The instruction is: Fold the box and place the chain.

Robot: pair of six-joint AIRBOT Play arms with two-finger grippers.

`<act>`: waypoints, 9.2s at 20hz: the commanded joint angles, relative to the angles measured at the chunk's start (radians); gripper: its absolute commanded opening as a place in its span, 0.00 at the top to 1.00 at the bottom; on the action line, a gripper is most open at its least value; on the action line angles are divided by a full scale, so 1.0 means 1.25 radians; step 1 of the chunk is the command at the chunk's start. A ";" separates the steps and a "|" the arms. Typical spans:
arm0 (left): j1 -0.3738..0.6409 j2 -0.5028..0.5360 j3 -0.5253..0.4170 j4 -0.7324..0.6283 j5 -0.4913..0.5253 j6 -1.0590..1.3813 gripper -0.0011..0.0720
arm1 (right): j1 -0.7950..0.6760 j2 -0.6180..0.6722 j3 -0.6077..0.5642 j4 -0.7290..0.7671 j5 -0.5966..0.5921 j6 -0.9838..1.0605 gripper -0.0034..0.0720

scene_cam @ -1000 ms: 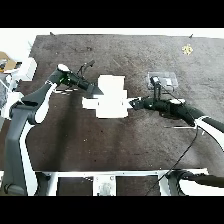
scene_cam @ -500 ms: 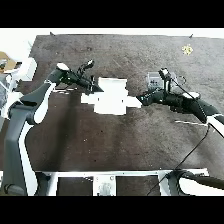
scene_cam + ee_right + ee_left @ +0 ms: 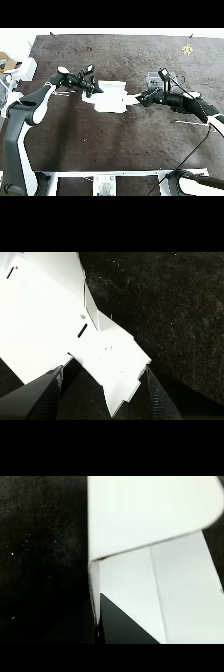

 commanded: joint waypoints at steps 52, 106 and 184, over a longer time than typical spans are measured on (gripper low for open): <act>0.000 0.001 -0.078 -0.022 0.088 0.107 0.97 | 0.197 -0.148 0.194 -0.248 -0.098 -0.251 0.08; 0.000 0.001 -0.078 -0.023 0.088 0.107 0.97 | 0.099 -0.581 0.632 -0.183 0.396 -0.294 0.06; 0.125 0.129 -0.047 -0.085 -0.231 -0.168 0.63 | 0.099 -0.588 0.632 -0.216 0.372 -0.312 0.17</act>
